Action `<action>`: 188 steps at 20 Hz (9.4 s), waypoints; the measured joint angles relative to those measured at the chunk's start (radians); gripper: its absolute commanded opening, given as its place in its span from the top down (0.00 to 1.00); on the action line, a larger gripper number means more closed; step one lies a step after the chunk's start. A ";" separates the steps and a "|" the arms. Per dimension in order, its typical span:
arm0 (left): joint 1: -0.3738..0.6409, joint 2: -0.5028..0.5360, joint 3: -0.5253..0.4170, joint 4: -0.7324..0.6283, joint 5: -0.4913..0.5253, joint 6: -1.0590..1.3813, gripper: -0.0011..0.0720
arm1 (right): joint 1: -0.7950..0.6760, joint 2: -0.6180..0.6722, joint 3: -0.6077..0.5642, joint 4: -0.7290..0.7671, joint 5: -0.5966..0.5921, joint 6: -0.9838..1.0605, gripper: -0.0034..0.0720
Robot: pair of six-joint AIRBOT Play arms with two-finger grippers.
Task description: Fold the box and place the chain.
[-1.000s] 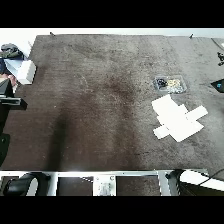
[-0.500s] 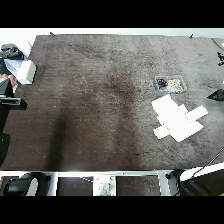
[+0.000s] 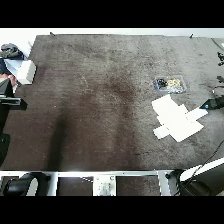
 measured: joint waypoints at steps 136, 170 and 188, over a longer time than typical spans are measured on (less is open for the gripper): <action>-0.267 -1.934 1.649 0.906 -1.334 -0.726 0.98 | 0.765 0.639 -0.962 0.871 -0.956 -0.135 0.61; -0.262 -1.745 1.183 0.780 -1.068 -0.101 0.97 | 0.755 0.626 -0.962 0.872 -0.945 -0.161 0.61; -0.262 -1.745 1.183 0.837 -1.034 -0.097 0.97 | 0.802 0.626 -0.940 0.852 -0.620 -0.658 0.16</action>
